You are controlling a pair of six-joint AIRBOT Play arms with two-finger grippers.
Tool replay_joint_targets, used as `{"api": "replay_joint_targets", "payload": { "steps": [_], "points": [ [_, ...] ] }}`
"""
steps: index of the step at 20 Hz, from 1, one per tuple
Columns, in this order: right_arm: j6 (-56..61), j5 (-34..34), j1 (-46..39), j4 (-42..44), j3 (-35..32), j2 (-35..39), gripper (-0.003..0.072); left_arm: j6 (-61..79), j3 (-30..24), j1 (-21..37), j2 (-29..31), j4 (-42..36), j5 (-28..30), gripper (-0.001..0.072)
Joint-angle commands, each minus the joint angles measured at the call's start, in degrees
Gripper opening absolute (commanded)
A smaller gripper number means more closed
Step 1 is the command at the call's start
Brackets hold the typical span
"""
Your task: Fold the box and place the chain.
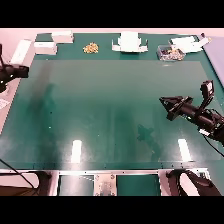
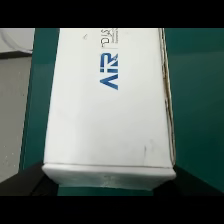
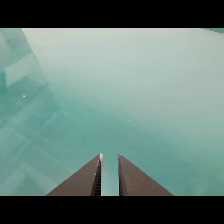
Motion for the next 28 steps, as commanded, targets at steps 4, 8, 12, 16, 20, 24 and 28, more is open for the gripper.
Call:
{"api": "replay_joint_targets", "payload": {
  "steps": [4,8,12,16,20,24,28],
  "points": [
    [0.09,0.42,0.42,1.62,-0.04,0.04,0.0143,3.87,1.42,3.19,-8.33,0.09,-0.81,0.0016],
    [0.11,0.5,0.52,1.64,-0.07,0.04,0.0143,4.09,4.11,3.17,-13.44,-0.11,0.61,0.0017],
    [0.11,0.59,0.52,1.64,-0.07,0.04,0.0143,3.45,8.17,3.13,-16.15,-0.63,1.53,0.0018],
    [0.07,1.36,0.52,3.45,-0.04,0.07,0.0302,4.04,8.85,3.13,-17.29,-0.66,0.59,0.057],
    [0.07,1.38,0.52,3.52,-0.04,0.04,0.0345,4.13,8.85,3.13,-17.29,-0.46,0.5,0.0679],
    [0.04,1.33,0.52,3.61,0.24,0.11,0.0345,5.22,8.83,3.19,-15.47,0.55,-1.01,0.0689],
    [-0.15,0.37,0.42,5.33,2.14,2.75,0.0243,-1.31,8.83,3.19,-6.49,10.38,-4.59,0.0684]
  ]
}}
